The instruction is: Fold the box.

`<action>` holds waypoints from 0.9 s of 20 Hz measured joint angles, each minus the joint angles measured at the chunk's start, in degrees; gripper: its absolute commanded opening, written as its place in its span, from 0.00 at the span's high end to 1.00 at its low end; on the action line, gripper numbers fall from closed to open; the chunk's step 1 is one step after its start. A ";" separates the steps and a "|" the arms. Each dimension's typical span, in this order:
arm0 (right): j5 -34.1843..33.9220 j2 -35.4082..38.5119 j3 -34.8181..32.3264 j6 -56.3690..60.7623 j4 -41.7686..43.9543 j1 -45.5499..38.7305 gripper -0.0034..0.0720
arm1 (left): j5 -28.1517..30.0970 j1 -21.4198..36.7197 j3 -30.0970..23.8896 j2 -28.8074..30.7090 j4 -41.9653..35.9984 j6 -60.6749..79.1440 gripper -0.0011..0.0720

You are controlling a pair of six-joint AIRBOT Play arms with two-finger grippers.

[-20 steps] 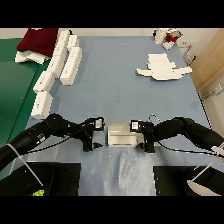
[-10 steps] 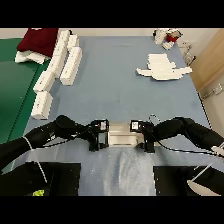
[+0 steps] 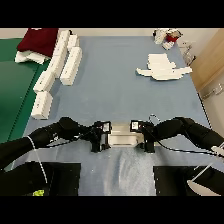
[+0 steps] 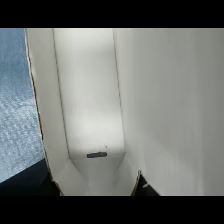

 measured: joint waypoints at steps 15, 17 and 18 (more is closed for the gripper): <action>0.00 0.00 0.00 0.02 -0.02 0.00 0.28 | 3.30 -3.10 1.33 -1.55 5.27 -5.66 0.18; 0.00 0.00 0.00 0.02 0.00 0.00 0.28 | 3.15 -3.10 1.40 -1.57 5.57 -6.25 0.18; 0.00 0.00 0.00 0.02 0.00 0.00 0.28 | 3.08 -3.10 1.44 -1.62 5.70 -6.56 0.18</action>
